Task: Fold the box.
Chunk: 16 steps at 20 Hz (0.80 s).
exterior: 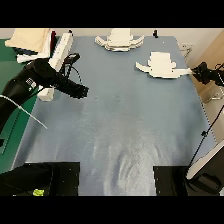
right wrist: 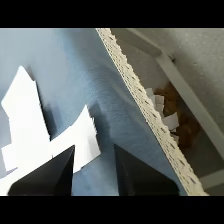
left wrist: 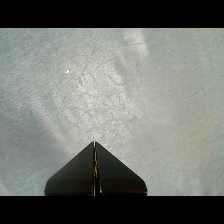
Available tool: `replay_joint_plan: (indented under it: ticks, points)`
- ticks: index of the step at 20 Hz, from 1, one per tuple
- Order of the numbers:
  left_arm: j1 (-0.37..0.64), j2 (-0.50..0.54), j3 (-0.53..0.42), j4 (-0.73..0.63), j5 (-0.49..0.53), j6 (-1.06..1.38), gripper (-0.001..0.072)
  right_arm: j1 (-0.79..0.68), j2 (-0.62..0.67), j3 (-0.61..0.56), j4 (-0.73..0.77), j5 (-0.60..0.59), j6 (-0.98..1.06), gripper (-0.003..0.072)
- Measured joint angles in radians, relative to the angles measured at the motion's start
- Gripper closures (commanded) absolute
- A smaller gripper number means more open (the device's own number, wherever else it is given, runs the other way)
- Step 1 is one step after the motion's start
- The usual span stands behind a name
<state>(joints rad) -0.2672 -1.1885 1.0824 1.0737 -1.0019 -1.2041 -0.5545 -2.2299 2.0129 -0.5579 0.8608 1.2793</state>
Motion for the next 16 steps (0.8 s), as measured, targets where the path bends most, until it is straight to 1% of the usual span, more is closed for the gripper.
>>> replay_joint_plan:
  ticks: [4, 6, 7, 8, 9, 11, 14, 16]
  points:
    - [0.000, 0.000, 0.000, 0.000, 0.000, 0.000, 0.0696, 0.023, -0.013, 0.005, 0.018, -0.006, -0.016, 0.0316]
    - [0.000, 0.000, 0.000, 0.000, 0.000, 0.000, 0.0696, 0.023, -0.014, 0.006, 0.026, -0.014, -0.021, 0.0400]
    - [0.000, 0.000, 0.000, 0.000, 0.000, 0.000, 0.0696, 0.024, -0.016, 0.007, 0.029, -0.014, -0.021, 0.0400]
    - [0.000, 0.000, 0.000, 0.000, 0.000, 0.000, 0.0696, 0.026, -0.016, 0.008, 0.039, -0.011, -0.024, 0.0422]
    - [0.000, 0.000, 0.000, 0.000, 0.000, 0.000, 0.0696, 0.029, -0.016, 0.011, 0.051, -0.006, -0.032, 0.0544]
    - [0.000, 0.000, 0.000, 0.000, 0.000, 0.000, 0.0696, 0.031, -0.016, 0.017, 0.079, 0.008, -0.059, 0.0681]
    - [0.000, 0.000, 0.000, 0.000, 0.000, 0.000, 0.0696, 0.040, -0.014, 0.027, 0.124, 0.030, -0.099, 0.0682]
    - [0.000, 0.000, 0.000, 0.000, 0.000, 0.000, 0.0696, 0.049, -0.013, 0.030, 0.145, 0.068, -0.111, 0.0683]
